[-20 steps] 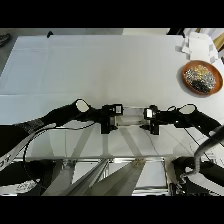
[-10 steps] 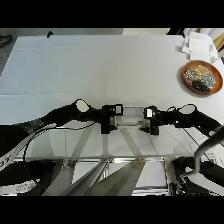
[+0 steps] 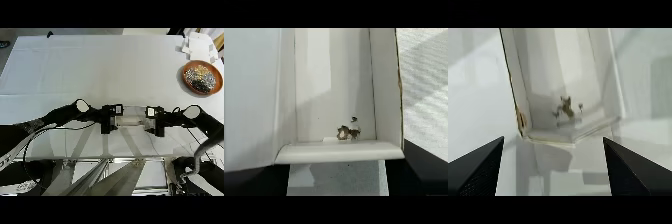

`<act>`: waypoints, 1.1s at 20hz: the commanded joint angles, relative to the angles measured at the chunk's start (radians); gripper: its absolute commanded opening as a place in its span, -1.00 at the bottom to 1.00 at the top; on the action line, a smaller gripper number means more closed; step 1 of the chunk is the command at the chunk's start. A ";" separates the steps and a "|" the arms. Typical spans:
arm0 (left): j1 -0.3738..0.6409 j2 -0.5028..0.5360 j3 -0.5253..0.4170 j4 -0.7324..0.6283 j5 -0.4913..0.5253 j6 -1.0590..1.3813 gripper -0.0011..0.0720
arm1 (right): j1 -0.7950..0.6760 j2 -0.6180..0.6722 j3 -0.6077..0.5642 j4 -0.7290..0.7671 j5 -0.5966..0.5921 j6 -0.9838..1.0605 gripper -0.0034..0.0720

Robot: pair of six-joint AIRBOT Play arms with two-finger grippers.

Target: Fold the box and place the chain.

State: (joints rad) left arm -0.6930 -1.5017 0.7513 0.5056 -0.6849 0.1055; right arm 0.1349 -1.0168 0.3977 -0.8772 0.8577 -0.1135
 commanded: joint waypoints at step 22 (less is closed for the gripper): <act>0.000 0.000 0.000 0.000 0.000 0.000 -0.22 | 0.001 -0.097 0.001 0.489 -0.261 0.486 -0.87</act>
State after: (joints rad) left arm -0.6930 -1.5021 0.7513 0.5056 -0.6849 0.1047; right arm 0.1356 -1.0443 0.3981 -0.4053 0.6216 0.3058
